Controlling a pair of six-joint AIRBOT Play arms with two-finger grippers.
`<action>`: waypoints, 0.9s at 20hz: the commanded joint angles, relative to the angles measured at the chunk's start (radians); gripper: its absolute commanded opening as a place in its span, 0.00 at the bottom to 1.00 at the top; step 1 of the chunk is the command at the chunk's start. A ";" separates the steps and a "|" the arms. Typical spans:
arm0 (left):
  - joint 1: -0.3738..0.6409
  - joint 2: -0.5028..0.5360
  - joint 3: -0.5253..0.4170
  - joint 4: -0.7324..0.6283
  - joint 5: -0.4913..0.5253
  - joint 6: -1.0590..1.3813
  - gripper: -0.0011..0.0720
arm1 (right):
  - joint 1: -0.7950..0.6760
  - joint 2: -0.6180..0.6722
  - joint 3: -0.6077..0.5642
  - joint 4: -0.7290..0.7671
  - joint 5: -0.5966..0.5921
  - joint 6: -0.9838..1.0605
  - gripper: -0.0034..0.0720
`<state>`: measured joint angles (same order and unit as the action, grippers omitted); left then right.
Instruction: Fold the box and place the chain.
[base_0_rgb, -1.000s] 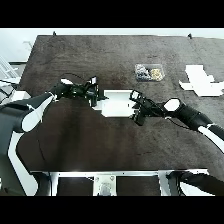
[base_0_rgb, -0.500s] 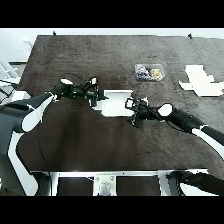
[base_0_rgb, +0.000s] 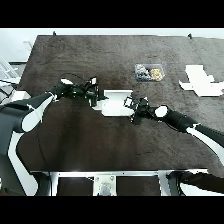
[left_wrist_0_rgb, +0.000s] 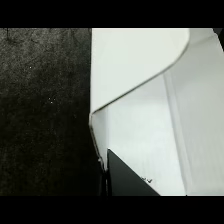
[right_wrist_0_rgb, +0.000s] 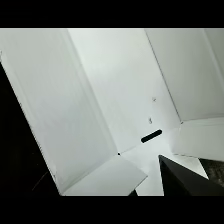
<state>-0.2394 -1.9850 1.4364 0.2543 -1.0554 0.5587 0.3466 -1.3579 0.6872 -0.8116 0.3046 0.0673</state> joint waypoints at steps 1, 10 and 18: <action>0.000 0.001 0.000 0.007 0.000 0.000 0.05 | 0.001 -0.011 0.037 0.030 -0.027 -0.001 0.97; 0.000 0.001 0.000 0.031 0.006 0.000 0.05 | -0.042 -0.012 0.107 0.031 0.091 -0.042 0.97; 0.000 0.001 0.000 0.031 0.023 0.000 0.05 | -0.116 -0.055 0.183 0.099 0.229 -0.178 0.97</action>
<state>-0.2394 -1.9846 1.4364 0.2832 -1.0397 0.5583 0.2459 -1.4006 0.8536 -0.7300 0.4923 -0.0647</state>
